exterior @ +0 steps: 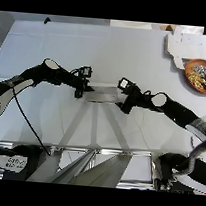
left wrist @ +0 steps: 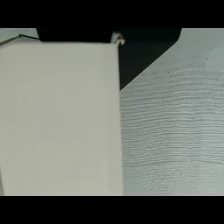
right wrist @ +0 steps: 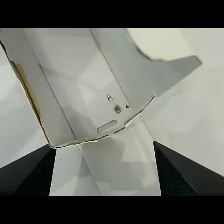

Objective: Fold the box and place the chain.

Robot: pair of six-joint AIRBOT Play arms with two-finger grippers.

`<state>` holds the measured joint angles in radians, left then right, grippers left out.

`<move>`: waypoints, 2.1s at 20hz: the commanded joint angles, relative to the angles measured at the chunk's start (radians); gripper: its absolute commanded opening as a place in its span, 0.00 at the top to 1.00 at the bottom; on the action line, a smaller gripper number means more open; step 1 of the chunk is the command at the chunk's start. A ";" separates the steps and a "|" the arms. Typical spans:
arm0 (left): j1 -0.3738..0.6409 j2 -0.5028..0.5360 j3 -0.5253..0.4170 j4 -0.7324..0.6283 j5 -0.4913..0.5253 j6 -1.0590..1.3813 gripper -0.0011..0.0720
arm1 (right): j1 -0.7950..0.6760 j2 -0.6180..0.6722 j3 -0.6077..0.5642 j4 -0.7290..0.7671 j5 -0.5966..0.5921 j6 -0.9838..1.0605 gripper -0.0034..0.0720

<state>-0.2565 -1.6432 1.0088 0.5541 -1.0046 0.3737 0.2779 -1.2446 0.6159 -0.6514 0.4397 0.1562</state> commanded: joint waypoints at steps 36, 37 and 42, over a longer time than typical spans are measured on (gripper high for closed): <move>0.000 0.000 -0.001 0.000 -0.002 0.000 0.97 | -0.172 -0.287 0.119 0.454 0.354 -0.816 0.06; 0.000 0.000 -0.001 0.000 -0.002 0.000 0.97 | -0.172 -0.306 0.144 0.454 0.369 -0.816 0.06; 0.000 0.000 -0.001 0.001 -0.002 0.000 0.97 | -0.171 -0.354 0.193 0.441 0.391 -0.815 0.06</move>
<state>-0.2565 -1.6432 1.0088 0.5545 -1.0046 0.3740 0.1066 -1.5711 0.7868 -0.2024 0.8120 -0.6521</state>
